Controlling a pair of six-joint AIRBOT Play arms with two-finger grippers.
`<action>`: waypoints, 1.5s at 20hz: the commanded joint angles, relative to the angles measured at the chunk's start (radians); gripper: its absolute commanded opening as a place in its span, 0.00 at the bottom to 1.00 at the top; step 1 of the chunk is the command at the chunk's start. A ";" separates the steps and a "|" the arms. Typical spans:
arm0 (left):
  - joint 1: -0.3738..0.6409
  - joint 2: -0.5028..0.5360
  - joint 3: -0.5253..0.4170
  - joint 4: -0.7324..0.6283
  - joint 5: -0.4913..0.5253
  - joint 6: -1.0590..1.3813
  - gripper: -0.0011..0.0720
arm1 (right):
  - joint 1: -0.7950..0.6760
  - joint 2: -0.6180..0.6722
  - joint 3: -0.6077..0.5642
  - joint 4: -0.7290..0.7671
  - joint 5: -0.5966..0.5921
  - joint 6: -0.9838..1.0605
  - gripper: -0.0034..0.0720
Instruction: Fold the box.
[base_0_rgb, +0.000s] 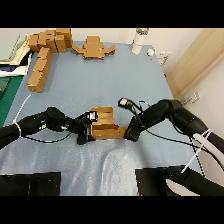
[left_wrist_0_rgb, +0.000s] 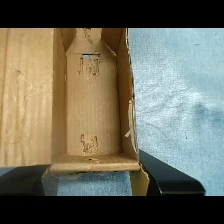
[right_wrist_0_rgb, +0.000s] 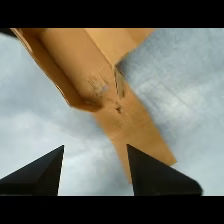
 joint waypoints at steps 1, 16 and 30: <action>0.000 0.000 0.001 0.000 0.000 0.000 0.52 | 0.016 -0.025 -0.066 -0.080 0.219 -0.248 0.84; 0.000 0.000 0.001 0.000 0.000 0.000 0.52 | 0.060 -0.114 -0.063 0.197 0.275 -0.658 0.39; 0.000 0.000 0.001 0.000 0.000 0.000 0.52 | 0.148 -0.174 -0.063 0.203 0.364 -0.658 0.83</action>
